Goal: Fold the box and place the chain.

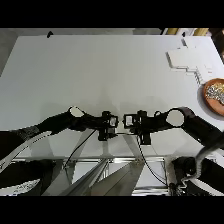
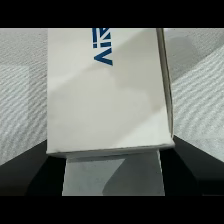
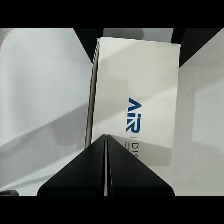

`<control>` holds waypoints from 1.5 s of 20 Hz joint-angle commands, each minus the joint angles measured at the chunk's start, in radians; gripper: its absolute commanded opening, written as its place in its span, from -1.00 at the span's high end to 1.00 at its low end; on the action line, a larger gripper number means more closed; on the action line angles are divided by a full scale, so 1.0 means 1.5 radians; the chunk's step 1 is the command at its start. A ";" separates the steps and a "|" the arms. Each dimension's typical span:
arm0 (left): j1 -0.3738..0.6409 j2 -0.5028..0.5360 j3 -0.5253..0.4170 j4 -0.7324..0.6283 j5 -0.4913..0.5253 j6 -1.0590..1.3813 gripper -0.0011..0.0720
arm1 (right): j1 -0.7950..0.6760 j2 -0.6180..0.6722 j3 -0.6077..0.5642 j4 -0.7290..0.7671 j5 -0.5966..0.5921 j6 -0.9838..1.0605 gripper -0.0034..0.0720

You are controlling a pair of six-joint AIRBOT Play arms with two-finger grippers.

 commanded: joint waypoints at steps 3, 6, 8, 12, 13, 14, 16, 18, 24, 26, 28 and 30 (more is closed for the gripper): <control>0.000 0.001 0.000 -0.001 0.000 -0.001 -0.05 | 0.002 -0.007 -0.004 -0.002 -0.018 -0.001 0.86; 0.000 0.001 0.000 0.000 0.000 -0.001 -0.05 | 0.002 -0.011 -0.004 -0.002 -0.020 -0.001 0.86; 0.000 0.001 0.000 -0.001 0.000 -0.001 -0.05 | 0.002 -0.014 -0.004 -0.002 -0.019 -0.001 0.86; 0.000 0.001 0.000 0.000 0.000 -0.001 -0.05 | 0.001 -0.005 -0.002 -0.030 -0.019 0.008 0.86; 0.000 0.001 0.000 -0.001 0.000 -0.001 -0.05 | -0.003 0.007 0.006 -0.057 -0.018 0.046 0.86; 0.000 0.001 0.000 0.000 0.000 -0.001 -0.05 | -0.013 0.023 0.015 -0.082 -0.011 0.092 0.86; 0.000 0.001 0.000 0.000 0.000 -0.001 -0.05 | -0.048 0.060 0.031 -0.121 0.020 0.139 0.86; 0.000 0.001 0.000 -0.001 0.000 -0.001 -0.05 | -0.106 0.102 0.032 -0.165 0.034 0.143 0.86; 0.000 0.001 0.000 -0.001 0.000 -0.001 -0.05 | -0.376 0.102 0.031 -0.229 0.057 0.314 0.86; 0.000 0.001 0.000 0.000 0.000 0.000 -0.05 | -0.452 0.094 0.031 -0.228 0.071 0.347 0.86; 0.000 0.001 0.000 -0.001 0.000 -0.001 -0.05 | -0.508 0.095 0.031 -0.226 0.081 0.390 0.86; 0.000 0.001 0.000 -0.001 0.000 0.001 -0.05 | -0.541 0.096 0.031 -0.226 0.081 0.396 0.86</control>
